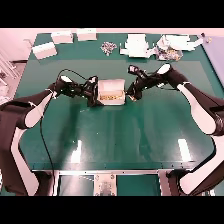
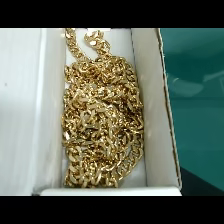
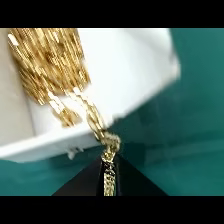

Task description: Fold the box and place the chain.

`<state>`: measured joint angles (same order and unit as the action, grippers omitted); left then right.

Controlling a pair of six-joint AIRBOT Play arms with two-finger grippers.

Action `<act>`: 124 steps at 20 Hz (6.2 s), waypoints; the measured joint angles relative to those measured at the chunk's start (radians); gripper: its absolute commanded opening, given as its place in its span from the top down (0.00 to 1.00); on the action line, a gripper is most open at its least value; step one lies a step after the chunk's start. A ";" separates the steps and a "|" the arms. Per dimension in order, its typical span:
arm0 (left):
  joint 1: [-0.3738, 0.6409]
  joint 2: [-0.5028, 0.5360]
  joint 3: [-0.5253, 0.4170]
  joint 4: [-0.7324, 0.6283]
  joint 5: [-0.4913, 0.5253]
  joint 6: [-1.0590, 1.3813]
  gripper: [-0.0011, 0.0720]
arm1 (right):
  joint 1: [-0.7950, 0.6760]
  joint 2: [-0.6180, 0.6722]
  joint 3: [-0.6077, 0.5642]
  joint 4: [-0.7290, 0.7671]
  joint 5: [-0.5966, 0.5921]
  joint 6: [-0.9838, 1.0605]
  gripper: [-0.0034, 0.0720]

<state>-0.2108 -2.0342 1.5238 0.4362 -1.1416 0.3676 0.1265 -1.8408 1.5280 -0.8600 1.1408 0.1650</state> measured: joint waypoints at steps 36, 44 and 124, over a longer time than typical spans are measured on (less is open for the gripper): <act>0.000 0.000 0.000 0.000 0.000 0.000 0.12 | 0.441 0.498 0.247 -0.570 -0.410 0.490 0.95; 0.000 0.000 0.000 0.000 0.000 0.000 0.12 | 0.457 0.484 0.265 -0.573 -0.412 0.563 0.95; 0.000 0.000 0.000 -0.002 0.002 -0.002 0.12 | 0.118 0.155 -0.135 0.169 -0.134 -0.072 0.68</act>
<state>-0.2104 -2.0342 1.5238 0.4343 -1.1393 0.3656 0.2447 -1.6855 1.3930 -0.6914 1.0065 0.0925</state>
